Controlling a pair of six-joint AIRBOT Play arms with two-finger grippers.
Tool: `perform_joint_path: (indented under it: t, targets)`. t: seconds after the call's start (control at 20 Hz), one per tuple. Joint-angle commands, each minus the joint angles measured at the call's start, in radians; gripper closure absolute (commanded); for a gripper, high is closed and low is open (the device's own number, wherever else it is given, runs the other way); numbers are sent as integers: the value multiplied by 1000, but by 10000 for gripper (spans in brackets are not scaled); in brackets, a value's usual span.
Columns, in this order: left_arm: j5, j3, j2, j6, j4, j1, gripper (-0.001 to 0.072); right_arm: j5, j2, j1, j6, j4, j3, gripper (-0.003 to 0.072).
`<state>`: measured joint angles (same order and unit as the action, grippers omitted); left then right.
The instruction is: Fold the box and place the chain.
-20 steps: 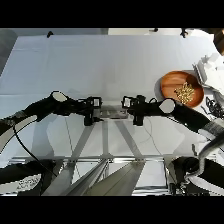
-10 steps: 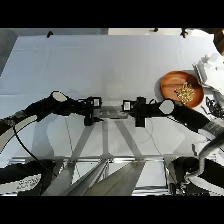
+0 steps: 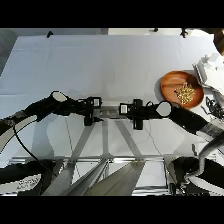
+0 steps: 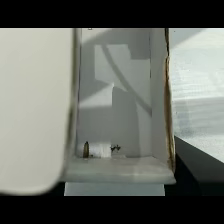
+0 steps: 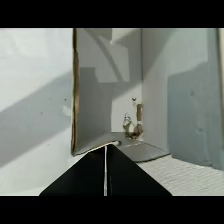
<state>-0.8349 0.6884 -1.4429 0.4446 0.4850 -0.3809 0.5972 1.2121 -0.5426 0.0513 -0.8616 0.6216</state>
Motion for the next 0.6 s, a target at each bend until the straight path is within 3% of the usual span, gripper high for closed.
perform_joint_path:
  t: [0.0, 0.15, 0.2, 0.25, 0.3, 0.45, 0.5, 0.55]
  targets:
    - [0, 0, -1, 0, -1, 0, 277, -18, 1, -11, 0, 6, 0, 678]
    - [0, 0, 0, 0, -1, 0, 277, -17, 1, -11, 1, 6, 0, 670]
    - [0, 0, 0, 0, -1, 0, 277, -15, 1, -11, 1, 6, 1, 599]
    - [0, 0, 0, 0, -1, 0, 277, -14, 1, -11, 1, 6, 0, 483]
    - [0, 0, -1, 0, -1, 0, 277, -14, 1, -11, 3, 6, 0, 433]
    - [0, 0, 0, 0, -1, 0, 277, -13, 0, -11, 4, 6, 1, 437]
    - [0, 0, -1, 0, -1, 0, 277, -13, 0, -11, 4, 5, 1, 490]
    - [0, 0, 0, 0, -1, 0, 277, -9, 0, -11, 4, 5, 1, 658]
